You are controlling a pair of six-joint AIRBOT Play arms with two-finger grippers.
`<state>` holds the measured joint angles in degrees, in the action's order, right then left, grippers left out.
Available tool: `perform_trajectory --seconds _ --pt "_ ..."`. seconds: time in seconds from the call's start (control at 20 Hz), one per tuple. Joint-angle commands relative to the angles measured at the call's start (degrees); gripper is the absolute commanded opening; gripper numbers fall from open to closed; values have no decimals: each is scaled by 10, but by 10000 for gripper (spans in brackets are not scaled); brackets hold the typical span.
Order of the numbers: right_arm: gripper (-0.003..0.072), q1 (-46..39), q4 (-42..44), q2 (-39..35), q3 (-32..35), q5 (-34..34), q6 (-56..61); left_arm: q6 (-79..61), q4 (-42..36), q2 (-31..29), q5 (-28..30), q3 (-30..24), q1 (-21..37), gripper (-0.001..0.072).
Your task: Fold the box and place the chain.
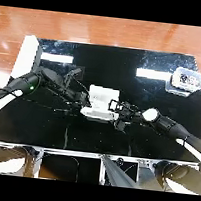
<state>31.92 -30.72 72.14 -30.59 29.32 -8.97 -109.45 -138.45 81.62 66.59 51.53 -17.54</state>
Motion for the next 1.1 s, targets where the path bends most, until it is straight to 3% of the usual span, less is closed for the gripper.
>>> perform_trajectory --seconds 0.0,0.55,0.8,0.85,0.9,1.05 --pt "611 0 0 0 0 0 0 24 7 -1 -24 2 -24 621" --pt "611 0 0 0 0 0 0 73 50 -13 -57 2 -63 611" --pt "610 0 0 0 0 0 0 111 115 -13 -83 2 -104 611" --pt "596 0 0 0 0 0 0 115 119 -13 -84 2 -107 611" --pt "513 0 0 0 0 0 0 118 119 -13 -86 2 -107 611" --pt "486 0 0 0 0 0 0 118 120 -13 -86 2 -107 611"
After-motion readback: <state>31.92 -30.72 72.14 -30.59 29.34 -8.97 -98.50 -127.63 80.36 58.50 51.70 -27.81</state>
